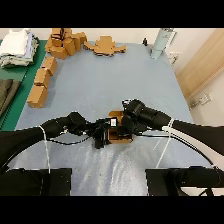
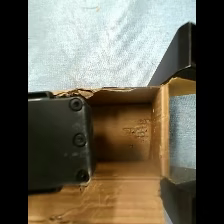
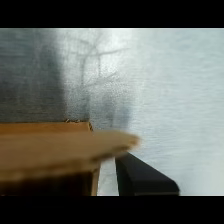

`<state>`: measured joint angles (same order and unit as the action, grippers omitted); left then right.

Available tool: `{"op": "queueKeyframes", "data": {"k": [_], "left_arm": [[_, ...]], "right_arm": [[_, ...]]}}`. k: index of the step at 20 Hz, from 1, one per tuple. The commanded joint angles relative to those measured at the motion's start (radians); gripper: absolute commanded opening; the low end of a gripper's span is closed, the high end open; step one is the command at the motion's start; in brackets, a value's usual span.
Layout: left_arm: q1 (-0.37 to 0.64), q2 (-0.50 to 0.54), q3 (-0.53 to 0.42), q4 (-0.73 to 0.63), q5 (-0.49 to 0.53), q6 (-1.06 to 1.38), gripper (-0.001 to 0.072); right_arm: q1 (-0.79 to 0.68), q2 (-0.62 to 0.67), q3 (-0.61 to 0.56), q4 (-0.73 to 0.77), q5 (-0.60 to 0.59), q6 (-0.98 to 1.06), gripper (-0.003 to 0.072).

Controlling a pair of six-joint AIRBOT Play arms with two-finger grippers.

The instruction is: Fold the box.

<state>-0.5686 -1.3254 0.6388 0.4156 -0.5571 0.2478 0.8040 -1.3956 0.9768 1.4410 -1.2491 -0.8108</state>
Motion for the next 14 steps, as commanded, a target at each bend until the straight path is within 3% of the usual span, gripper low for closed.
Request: {"op": "queueKeyframes", "data": {"k": [1, 4, 5, 6, 7, 9, 10, 11, 12, 14], "left_arm": [[0.001, 0.000, 0.000, 0.000, 0.000, -0.002, 0.0300], [0.001, 0.000, 0.000, 0.000, 0.000, -0.002, 0.0299], [0.001, 0.000, 0.000, 0.000, 0.000, -0.002, 0.0300], [0.001, 0.000, 0.000, 0.000, 0.000, -0.002, 0.0300], [0.001, 0.000, 0.000, 0.000, 0.000, -0.001, 0.0300], [0.001, 0.000, 0.000, 0.000, 0.000, -0.001, 0.0300], [0.001, 0.000, 0.000, 0.000, 0.000, -0.002, 0.0299], [0.001, 0.000, 0.000, 0.000, 0.000, -0.002, 0.0299], [0.001, 0.000, 0.000, 0.000, 0.000, -0.002, 0.0300], [0.001, 0.000, 0.000, 0.000, 0.000, -0.002, 0.0299]], "right_arm": [[0.001, 0.001, 0.001, 0.026, 0.010, 0.006, 0.0403], [0.001, 0.001, 0.001, 0.037, 0.011, 0.006, 0.0382], [0.001, 0.001, 0.000, 0.037, 0.011, 0.006, 0.0189], [0.001, 0.001, 0.000, 0.035, 0.011, 0.006, 0.0053], [0.001, 0.000, 0.000, 0.035, 0.013, 0.006, 0.0004], [0.001, 0.001, 0.000, 0.035, 0.013, 0.006, 0.0004], [0.001, 0.001, 0.000, 0.035, 0.015, 0.006, 0.0103], [0.001, 0.001, 0.000, 0.037, 0.018, 0.006, 0.0374], [0.001, 0.001, 0.001, 0.040, 0.018, 0.006, 0.0460], [0.001, 0.002, 0.001, 0.057, 0.017, 0.006, 0.0460]]}}
